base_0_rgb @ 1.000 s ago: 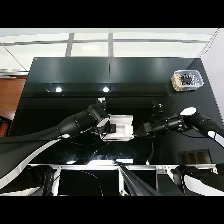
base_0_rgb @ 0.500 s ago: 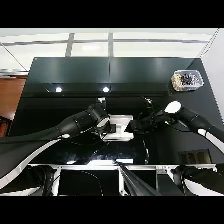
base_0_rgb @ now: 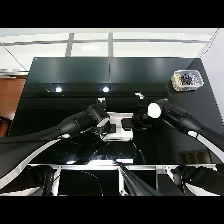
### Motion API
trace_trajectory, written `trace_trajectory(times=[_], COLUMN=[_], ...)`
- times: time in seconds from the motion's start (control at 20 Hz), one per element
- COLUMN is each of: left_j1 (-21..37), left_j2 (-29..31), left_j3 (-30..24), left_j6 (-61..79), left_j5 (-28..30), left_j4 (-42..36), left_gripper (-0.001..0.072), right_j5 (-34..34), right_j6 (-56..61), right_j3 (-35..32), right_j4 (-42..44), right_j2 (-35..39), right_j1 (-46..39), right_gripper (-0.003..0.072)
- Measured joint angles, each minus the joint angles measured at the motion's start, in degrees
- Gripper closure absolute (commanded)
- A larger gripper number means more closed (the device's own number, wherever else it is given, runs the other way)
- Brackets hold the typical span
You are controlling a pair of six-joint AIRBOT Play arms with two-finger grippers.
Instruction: Fold the box and place the chain.
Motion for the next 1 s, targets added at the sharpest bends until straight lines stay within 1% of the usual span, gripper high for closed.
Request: trace_trajectory(times=[0.05,0.1,0.35,0.85,0.9,0.95,1.0], left_j1=[0.0,0.0,0.0,0.0,0.0,0.0,0.0], left_j2=[0.0,0.0,0.0,0.0,0.0,0.0,0.0], left_j3=[0.0,0.0,0.0,0.0,0.0,0.0,0.0], left_j6=[0.0,0.0,0.0,0.0,0.0,0.0,0.0], left_j5=[0.0,0.0,0.1,0.2,0.2,0.2,0.3], left_j4=[0.0,0.0,0.0,0.0,0.0,0.0,0.0], left_gripper=[0.0681,0.0681,0.0681,0.0680,0.0681,0.0681,0.0681], right_j5=[0.7,1.1,2.3,1.7,1.7,1.6,1.7], right_j6=[2.9,5.3,12.7,16.6,16.7,16.8,17.0], right_j3=[0.5,0.8,1.5,1.6,1.6,1.7,1.8], right_j4=[-2.4,-4.2,-10.9,-12.8,-12.5,-12.4,-12.4], right_j2=[0.0,0.0,-0.5,-4.6,-4.8,-5.0,-5.1], right_j1=[1.4,2.7,6.3,7.2,7.2,7.2,7.2], right_gripper=[0.0223,0.0300,0.0299,0.0300,0.0338,0.0415,0.0421])
